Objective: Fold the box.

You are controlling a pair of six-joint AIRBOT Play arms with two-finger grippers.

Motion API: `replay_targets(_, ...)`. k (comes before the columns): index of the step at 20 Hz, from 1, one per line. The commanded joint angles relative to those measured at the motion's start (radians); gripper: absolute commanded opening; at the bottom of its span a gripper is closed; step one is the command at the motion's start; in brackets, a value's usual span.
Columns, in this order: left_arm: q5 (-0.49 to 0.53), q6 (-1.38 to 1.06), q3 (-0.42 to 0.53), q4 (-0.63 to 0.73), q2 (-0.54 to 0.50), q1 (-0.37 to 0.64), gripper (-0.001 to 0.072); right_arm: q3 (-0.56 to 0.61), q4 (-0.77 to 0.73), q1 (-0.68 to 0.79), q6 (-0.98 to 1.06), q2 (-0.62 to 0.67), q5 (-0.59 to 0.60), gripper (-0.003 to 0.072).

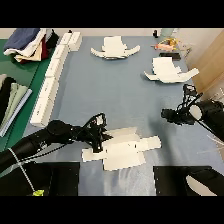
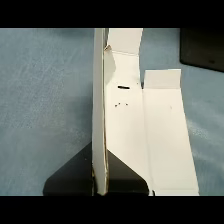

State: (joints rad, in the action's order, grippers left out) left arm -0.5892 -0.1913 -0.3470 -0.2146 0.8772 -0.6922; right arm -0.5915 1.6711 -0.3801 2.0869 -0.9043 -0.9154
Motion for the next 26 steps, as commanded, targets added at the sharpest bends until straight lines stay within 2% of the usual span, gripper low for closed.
replay_targets(1, -0.062, -0.037, -0.015, -0.011, 0.002, 0.033, 0.0015, 0.0, -0.003, 0.0, 0.0, 0.0, 0.001, 0.0161)
replay_targets(7, -0.023, -0.169, -0.035, -0.025, 0.004, 0.033, 0.0016, 0.0, -0.003, 0.0, 0.0, 0.0, 0.001, 0.0161)
replay_targets(13, -0.023, -0.17, -0.082, -0.051, 0.077, 0.032, 0.0017, 0.0, -0.003, 0.0, 0.0, 0.0, 0.008, 0.0162)
replay_targets(21, -0.019, -0.246, -0.078, -0.024, 0.089, 0.031, 0.0015, 0.0, -0.003, -0.001, 0.0, 0.0, 0.01, 0.0161)
replay_targets(26, 0.037, -0.246, -0.055, 0.025, 0.089, 0.028, 0.0015, 0.0, -0.004, -0.001, 0.0, 0.0, 0.023, 0.0161)
